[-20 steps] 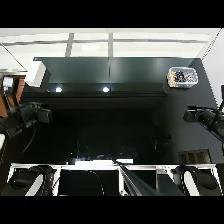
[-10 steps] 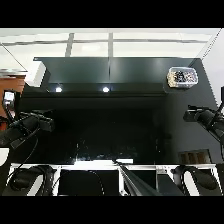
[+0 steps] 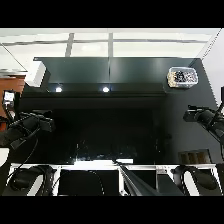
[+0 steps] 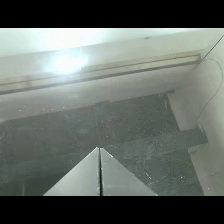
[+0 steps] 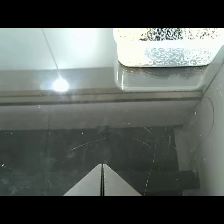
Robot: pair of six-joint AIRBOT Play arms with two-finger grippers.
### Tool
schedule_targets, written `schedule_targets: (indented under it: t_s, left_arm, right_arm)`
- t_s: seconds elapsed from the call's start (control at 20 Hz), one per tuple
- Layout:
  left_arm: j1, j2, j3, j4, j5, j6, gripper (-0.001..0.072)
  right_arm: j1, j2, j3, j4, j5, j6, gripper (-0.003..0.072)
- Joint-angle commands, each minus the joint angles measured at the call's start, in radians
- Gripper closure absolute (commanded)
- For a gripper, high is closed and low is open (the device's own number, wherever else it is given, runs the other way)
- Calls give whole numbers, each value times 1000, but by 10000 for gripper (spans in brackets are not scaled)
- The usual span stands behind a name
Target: Fold the box and place the chain.
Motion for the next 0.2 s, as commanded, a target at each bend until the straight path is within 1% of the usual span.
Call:
schedule_targets:
  t_s: [0.0,0.15]
  left_arm:
    - [-1,1,0,0,1,0,683]
    - [-1,1,0,0,1,0,683]
  right_arm:
    - [0,1,0,0,0,0,671]
    - [0,1,0,0,0,0,670]
